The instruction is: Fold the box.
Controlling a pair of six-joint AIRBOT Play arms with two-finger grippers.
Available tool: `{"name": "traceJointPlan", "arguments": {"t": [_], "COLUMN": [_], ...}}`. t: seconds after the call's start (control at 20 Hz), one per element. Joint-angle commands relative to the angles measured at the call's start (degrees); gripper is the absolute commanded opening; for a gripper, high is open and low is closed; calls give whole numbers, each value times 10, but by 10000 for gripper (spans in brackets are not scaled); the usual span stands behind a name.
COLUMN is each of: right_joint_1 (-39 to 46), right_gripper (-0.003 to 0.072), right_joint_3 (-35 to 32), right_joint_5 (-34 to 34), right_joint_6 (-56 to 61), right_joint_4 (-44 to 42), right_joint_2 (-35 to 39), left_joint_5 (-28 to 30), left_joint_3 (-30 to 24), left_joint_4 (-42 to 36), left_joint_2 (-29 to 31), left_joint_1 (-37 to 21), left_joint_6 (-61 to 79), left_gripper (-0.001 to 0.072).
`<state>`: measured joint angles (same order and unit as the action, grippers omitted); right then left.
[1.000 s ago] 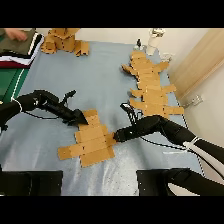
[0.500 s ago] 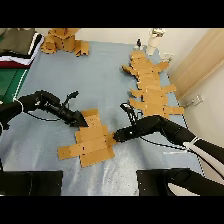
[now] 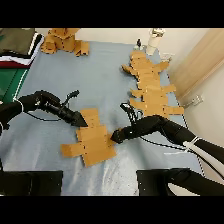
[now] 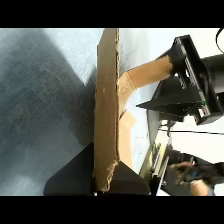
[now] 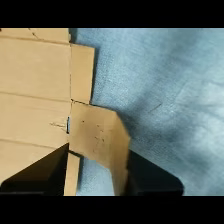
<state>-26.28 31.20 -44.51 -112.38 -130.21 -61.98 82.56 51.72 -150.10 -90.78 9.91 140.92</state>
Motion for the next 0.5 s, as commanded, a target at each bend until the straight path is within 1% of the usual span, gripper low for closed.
{"name": "traceJointPlan", "arguments": {"t": [0.0,0.1,0.15,0.2,0.3,0.35,0.4,0.45], "right_joint_1": [31,76,99,119,141,145,145,145], "right_gripper": [452,441,438,407,209,164,92,90], "right_joint_3": [30,70,87,102,116,116,116,116], "right_joint_5": [-15,-59,-81,-99,-120,-129,-144,-160], "right_joint_6": [83,148,151,151,158,160,163,174], "right_joint_4": [106,166,169,166,160,157,157,155], "right_joint_2": [4,16,26,38,68,84,94,101], "left_joint_5": [-3,-23,-45,-81,-162,-197,-238,-276], "left_joint_3": [1,2,2,2,1,1,1,1], "left_joint_4": [-4,-1,2,15,40,45,50,51], "left_joint_2": [17,57,84,114,171,193,212,223], "left_joint_1": [19,53,71,92,139,164,193,219], "left_joint_6": [20,17,18,23,56,90,131,164], "left_gripper": [14,14,14,14,14,15,15,15]}}
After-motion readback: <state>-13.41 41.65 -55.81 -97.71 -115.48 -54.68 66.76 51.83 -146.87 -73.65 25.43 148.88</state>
